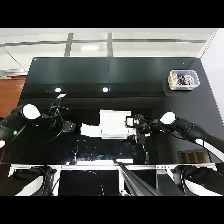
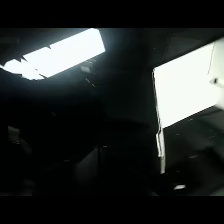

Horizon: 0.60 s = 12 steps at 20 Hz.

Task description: Fold the box and place the chain.

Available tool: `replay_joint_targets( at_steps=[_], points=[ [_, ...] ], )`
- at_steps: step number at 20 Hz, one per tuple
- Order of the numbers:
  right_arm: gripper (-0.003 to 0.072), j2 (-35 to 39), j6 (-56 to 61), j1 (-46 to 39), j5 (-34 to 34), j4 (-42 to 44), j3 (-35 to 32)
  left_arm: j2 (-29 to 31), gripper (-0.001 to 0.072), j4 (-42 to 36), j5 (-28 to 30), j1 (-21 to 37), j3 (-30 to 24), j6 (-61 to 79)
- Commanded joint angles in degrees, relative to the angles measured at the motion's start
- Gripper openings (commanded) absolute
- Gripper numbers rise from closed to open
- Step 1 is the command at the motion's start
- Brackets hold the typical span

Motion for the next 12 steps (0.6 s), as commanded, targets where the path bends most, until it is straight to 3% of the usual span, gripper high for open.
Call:
replay_joint_targets(
  at_steps=[1, 6, 9, 12],
  points=[
    [0.0125, -0.02, -0.02, 0.02, 0.02, 0.0, 0.0, -7.82, 0.0024, -21.24, -3.72, 7.52, -2.05, 1.75],
    [0.0124, -0.02, -0.02, 0.02, 0.02, 0.0, 0.0, -17.66, 0.0024, -22.99, -3.67, 0.94, -0.31, 6.45],
    [0.0124, -0.02, -0.02, 0.02, 0.02, 0.0, 0.0, -18.4, 0.0024, -23.61, -4.55, -1.05, 1.05, 11.5],
    [0.0124, -0.02, -0.02, 0.02, 0.02, 0.0, 0.0, -18.4, 0.0027, -26.88, -9.62, -0.02, 3.65, 17.42]
  ],
)
